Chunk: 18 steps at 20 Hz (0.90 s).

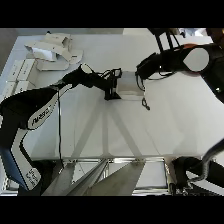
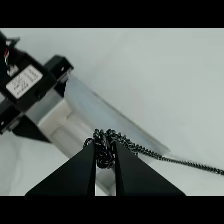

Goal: Fold the box and place the chain.

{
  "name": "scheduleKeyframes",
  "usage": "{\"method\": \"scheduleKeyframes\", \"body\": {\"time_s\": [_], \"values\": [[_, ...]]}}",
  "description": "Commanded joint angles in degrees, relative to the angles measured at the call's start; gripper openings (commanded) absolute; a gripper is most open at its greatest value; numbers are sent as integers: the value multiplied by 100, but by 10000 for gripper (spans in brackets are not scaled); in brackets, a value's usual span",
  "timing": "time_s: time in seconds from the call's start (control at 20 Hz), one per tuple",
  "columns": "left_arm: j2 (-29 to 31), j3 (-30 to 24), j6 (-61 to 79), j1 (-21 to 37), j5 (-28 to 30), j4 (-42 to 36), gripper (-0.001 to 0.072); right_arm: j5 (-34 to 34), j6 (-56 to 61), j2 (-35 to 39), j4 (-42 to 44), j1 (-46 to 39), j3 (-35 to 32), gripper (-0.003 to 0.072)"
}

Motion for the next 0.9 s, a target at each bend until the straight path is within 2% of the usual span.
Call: {"method": "scheduleKeyframes", "body": {"time_s": [0.0,0.25,0.5,0.55,0.6,0.65,0.85], "values": [[2,4,2,4,2,0,439,254,-9,-52,0,35,-348,15],[2,4,2,4,2,0,438,-579,-44,-595,2,35,-1054,15],[2,4,2,4,2,0,438,-1038,90,-1541,7,35,-1086,22],[2,4,2,4,2,0,439,-1016,140,-1569,9,35,-1086,116],[2,4,2,4,2,0,438,-994,151,-1539,9,35,-1084,278],[2,4,2,4,2,0,438,-992,149,-1449,7,33,-1084,325],[2,4,2,4,2,0,439,-949,-81,-686,-42,28,-1084,324]]}}
